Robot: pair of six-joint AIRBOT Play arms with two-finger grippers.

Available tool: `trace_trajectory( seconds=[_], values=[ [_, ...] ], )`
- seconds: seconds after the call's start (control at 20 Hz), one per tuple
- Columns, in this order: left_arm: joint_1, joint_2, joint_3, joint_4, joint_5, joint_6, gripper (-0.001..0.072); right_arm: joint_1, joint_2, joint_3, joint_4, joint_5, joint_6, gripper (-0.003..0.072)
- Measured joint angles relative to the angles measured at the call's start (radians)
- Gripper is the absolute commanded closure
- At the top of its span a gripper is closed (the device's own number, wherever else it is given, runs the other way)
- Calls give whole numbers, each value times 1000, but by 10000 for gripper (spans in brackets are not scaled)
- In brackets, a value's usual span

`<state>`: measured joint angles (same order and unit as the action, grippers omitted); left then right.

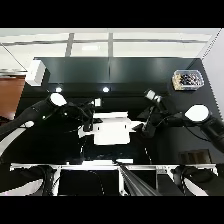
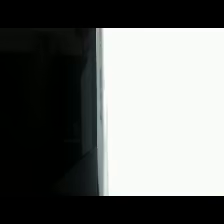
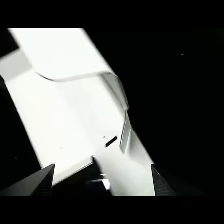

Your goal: Fold the box and place the chain.

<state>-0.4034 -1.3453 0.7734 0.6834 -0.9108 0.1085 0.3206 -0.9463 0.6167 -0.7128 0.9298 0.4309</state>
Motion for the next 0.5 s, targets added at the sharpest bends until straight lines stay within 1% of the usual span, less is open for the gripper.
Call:
trace_trajectory(
  seconds=[0.25,0.5],
  values=[
    [-19,-40,-5,9,37,43,682,84,-49,-6,-89,-46,-154,-20],
    [-23,-51,-4,11,43,55,682,116,-85,-27,-106,-56,-241,-25]
  ],
)
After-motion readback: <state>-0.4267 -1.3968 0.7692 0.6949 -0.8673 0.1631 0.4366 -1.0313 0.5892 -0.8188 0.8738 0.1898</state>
